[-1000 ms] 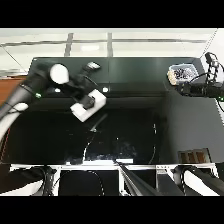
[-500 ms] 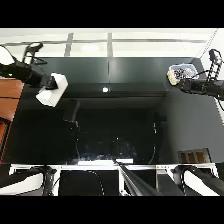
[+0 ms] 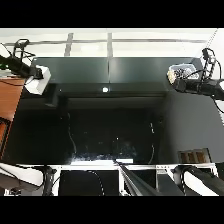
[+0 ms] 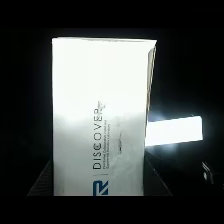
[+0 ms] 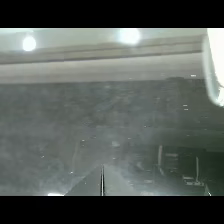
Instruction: Fold the box and place the chain.
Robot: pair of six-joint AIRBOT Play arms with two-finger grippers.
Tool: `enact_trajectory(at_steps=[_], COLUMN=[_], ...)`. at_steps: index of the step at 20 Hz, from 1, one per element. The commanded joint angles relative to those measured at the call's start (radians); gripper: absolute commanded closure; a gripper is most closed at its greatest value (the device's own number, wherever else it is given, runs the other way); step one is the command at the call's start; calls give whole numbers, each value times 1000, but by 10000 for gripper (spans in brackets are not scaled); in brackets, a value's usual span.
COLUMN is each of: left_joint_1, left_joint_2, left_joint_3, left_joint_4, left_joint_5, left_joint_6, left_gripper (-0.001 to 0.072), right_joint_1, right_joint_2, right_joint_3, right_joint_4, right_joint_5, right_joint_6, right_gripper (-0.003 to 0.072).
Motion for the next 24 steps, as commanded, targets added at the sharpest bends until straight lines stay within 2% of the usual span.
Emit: enact_trajectory(at_steps=[1, 3, 4, 6, 8, 9, 10, 12, 15, 16, 17, 18, 20, 21, 22, 23, 24], left_joint_1=[63, 88, 97, 112, 118, 117, 111, 102, 99, 99, 99, 99, 74, 35, -25, -90, -159], left_joint_2=[-178, -260, -288, -328, -359, -361, -349, -286, -109, -47, 10, 68, 179, 245, 341, 445, 565], left_joint_3=[239, 347, 371, 372, 372, 372, 381, 413, 414, 407, 393, 364, 244, 159, 35, -101, -266], left_joint_4=[3, 5, -1, -7, -92, -125, -126, -116, -132, -156, -188, -248, -387, -406, -383, -344, -312], left_joint_5=[-7, -14, -6, 38, 39, 41, 44, 49, 42, 0, -61, -162, -344, -393, -385, -328, -228], left_joint_6=[4, 4, 4, 4, 6, 8, 1, 2, -49, -89, -126, -143, -144, -148, -150, -173, -211], left_gripper=[380, 380, 380, 380, 365, 112, -2, -2, 2, 45, 271, 680, 685, 686, 685, 685, 685], right_joint_1=[40, 50, 51, 51, 51, 51, 51, 52, 81, 108, 137, 167, 189, 188, 181, 172, 164], right_joint_2=[-1, -1, -1, -1, -1, -1, -1, -1, -1, -1, -1, -1, -2, -2, -2, -6, -14], right_joint_3=[0, -1, -1, -1, 0, 0, 0, 0, 0, 0, 0, 0, 0, 0, -1, -1, -1], right_joint_4=[0, 0, 0, 0, 0, 0, 0, 1, 0, 0, -2, -8, -26, -28, -34, -40, -51], right_joint_5=[20, 30, 34, 37, 34, 35, 37, 47, 20, -8, -42, -84, -139, -150, -154, -153, -153], right_joint_6=[0, 0, 0, 0, 0, 0, 1, 0, -53, -95, -117, -121, -119, -117, -115, -115, -106], right_gripper=[666, 666, 667, 666, 667, 667, 666, 666, 667, 667, 666, 667, 666, 666, 667, 667, 666])
